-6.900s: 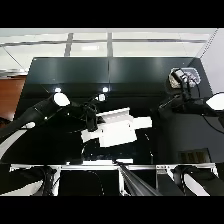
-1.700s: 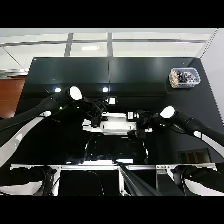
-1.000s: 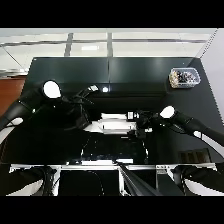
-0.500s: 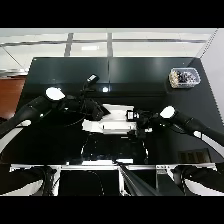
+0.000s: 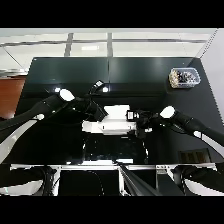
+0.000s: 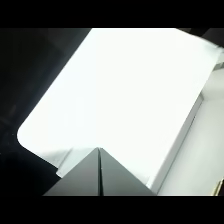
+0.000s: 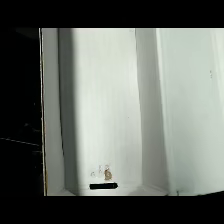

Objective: Fold the box and place the chain.

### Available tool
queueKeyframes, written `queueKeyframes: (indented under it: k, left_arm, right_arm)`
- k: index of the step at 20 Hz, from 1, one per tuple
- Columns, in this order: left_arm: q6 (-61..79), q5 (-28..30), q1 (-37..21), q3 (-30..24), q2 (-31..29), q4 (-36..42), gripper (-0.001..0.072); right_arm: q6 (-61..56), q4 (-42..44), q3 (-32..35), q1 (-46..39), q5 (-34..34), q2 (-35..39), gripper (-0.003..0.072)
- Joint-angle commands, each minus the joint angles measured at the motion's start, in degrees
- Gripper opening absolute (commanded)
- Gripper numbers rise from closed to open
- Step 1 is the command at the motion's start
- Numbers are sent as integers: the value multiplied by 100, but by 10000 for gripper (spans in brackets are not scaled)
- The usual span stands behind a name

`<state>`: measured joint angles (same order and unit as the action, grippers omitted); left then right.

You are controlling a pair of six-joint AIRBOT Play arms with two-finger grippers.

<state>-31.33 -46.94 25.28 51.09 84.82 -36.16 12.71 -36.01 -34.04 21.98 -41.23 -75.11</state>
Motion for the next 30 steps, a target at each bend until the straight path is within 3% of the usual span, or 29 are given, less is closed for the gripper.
queueKeyframes:
  k: [1,5,10,12,14,17,20,21,23,24,26,28,30]
  left_arm:
    - [4,26,35,31,101,-85,29]
    - [-72,-245,-164,365,-365,-448,28]
    - [-957,-796,-721,431,-1832,-1464,28]
    - [-1106,-841,-960,37,-2385,-1521,29]
    - [-852,-595,-1073,-577,-2721,-1080,32]
    - [1137,-848,-1025,-1362,-2656,24,32]
    - [2583,-863,-852,-1711,-2293,-188,32]
    - [2712,-789,-769,-1709,-2153,-256,65]
    - [2712,-282,-518,-1707,-1965,-262,541]
    - [2710,50,-382,-1705,-1912,-304,720]
    - [2894,466,-136,-1617,-1897,-872,710]
    - [3097,337,61,-1423,-1878,-1696,709]
    - [3139,308,24,-1266,-1731,-1469,709]
  right_arm:
    - [0,0,0,7,-7,-4,239]
    - [0,-2,0,7,-7,-4,239]
    - [0,0,0,7,-7,-4,239]
    - [-2,0,0,7,-7,-4,239]
    - [-2,0,0,7,-7,-4,239]
    - [-2,0,0,7,-7,-4,239]
    - [-2,-2,0,7,-7,-4,239]
    - [0,-2,0,7,-7,-4,239]
    - [-2,-2,0,7,-7,-4,239]
    - [0,-2,0,7,-7,-4,239]
    - [-2,-2,0,7,-7,-4,239]
    - [-2,-2,0,7,-7,-4,239]
    - [-2,-2,0,7,-7,-4,239]
